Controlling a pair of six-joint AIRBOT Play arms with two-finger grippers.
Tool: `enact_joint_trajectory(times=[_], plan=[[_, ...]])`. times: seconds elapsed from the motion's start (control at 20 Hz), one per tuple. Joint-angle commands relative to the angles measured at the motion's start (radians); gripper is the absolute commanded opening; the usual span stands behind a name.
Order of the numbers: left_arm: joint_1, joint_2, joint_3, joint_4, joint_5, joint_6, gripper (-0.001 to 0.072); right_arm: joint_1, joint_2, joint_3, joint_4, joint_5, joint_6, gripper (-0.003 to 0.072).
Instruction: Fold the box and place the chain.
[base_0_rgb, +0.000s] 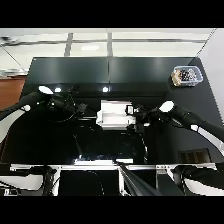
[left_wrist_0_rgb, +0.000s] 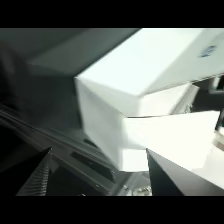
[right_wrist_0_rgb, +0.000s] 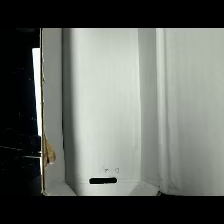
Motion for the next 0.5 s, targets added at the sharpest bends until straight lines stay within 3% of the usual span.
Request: enact_joint_trajectory(times=[0.0, 0.1, 0.15, 0.2, 0.45], plan=[[-0.024, -0.002, 0.028, -0.05, -0.03, 0.013, 0.0627, 0.0, 0.0, 0.0, 0.0, 0.0, 0.0, 0.043], [-0.063, -0.002, 0.042, -0.047, -0.02, 0.008, 0.0588, 0.0, 0.0, 0.0, 0.0, 0.0, 0.0, 0.043], [-0.084, -0.002, 0.048, -0.044, -0.014, 0.005, 0.0511, 0.0, 0.0, 0.0, 0.0, 0.0, 0.0, 0.043], [-0.103, -0.002, 0.056, -0.043, -0.014, -0.002, 0.0482, 0.0, 0.0, 0.0, 0.0, 0.0, 0.0, 0.043], [-0.156, -0.002, 0.119, 0.063, 0.017, -0.171, 0.0482, 0.0, 0.0, 0.0, 0.0, 0.0, 0.0, 0.043]])
